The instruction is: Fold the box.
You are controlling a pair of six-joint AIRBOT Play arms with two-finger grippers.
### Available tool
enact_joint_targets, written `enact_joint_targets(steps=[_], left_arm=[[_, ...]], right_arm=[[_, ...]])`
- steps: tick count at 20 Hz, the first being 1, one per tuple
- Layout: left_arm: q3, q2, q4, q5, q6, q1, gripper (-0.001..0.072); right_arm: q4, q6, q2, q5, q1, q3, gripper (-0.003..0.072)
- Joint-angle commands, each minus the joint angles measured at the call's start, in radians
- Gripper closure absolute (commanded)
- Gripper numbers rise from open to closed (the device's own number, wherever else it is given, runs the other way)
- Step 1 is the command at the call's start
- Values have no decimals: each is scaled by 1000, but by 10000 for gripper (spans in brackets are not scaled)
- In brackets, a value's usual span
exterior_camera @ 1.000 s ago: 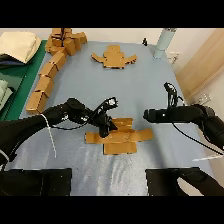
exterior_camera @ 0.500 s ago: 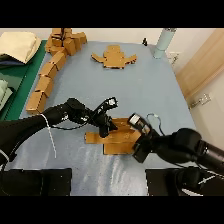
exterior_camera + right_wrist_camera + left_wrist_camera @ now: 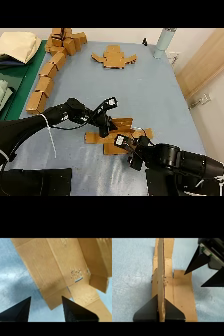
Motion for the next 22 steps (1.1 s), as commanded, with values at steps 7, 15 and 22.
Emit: enact_joint_targets(steps=[7,15,22], left_arm=[[0,0,0,0,0,-1,699],[0,0,0,0,0,-1,699],[0,0,0,0,0,-1,699]], right_arm=[[-214,141,-48,68,9,-3,95],[-230,142,-46,69,8,28,95],[-255,141,-46,38,8,55,47]])
